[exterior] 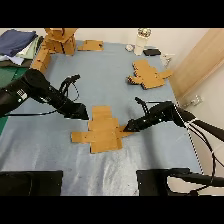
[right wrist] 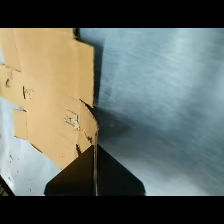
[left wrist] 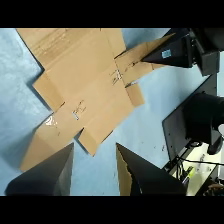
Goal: Fold the box.
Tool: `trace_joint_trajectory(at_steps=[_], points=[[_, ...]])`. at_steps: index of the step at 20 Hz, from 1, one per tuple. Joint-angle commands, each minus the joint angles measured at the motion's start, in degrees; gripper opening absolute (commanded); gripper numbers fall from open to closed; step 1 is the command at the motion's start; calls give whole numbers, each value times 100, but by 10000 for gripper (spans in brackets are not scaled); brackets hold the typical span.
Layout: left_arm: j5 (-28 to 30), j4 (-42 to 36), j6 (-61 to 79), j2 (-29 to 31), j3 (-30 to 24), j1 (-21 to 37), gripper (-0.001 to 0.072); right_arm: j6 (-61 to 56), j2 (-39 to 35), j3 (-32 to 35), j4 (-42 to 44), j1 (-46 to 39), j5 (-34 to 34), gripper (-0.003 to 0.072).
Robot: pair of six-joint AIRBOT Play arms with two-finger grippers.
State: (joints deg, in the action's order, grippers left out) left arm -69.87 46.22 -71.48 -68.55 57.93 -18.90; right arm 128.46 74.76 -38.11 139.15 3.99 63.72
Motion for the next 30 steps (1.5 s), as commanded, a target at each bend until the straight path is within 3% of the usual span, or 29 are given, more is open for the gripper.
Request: trace_joint_trajectory(at_steps=[1,4,6,7,12,18,22,24,29,30], points=[[-503,-269,345,-4,-70,629,401,846,-7,57,452,310,184,2],[-763,-649,767,-17,-448,1436,401,1316,-498,538,774,654,-280,1],[-763,-662,815,-59,-872,1895,444,1320,-927,857,765,955,-1005,1],[-752,-702,879,-109,-1128,2072,502,1320,-1119,973,752,1113,-1222,1],[-483,-1650,1818,-540,-1867,2092,496,1244,-1447,1097,743,1587,-1624,1],[-214,-3117,3058,-1700,-1655,1794,496,1032,-1443,1097,734,1674,-1633,1],[-289,-3171,3204,-2365,-1261,1589,494,955,-1443,1093,723,1674,-1639,1],[-509,-3180,3427,-2522,-1078,1491,341,935,-1443,1093,723,1674,-1637,1],[-715,-2774,3464,-2540,-1054,1462,339,903,-1443,1093,719,1672,-1700,1],[-719,-2774,3477,-2540,-1054,1460,275,898,-1443,1093,721,1672,-1700,1]])
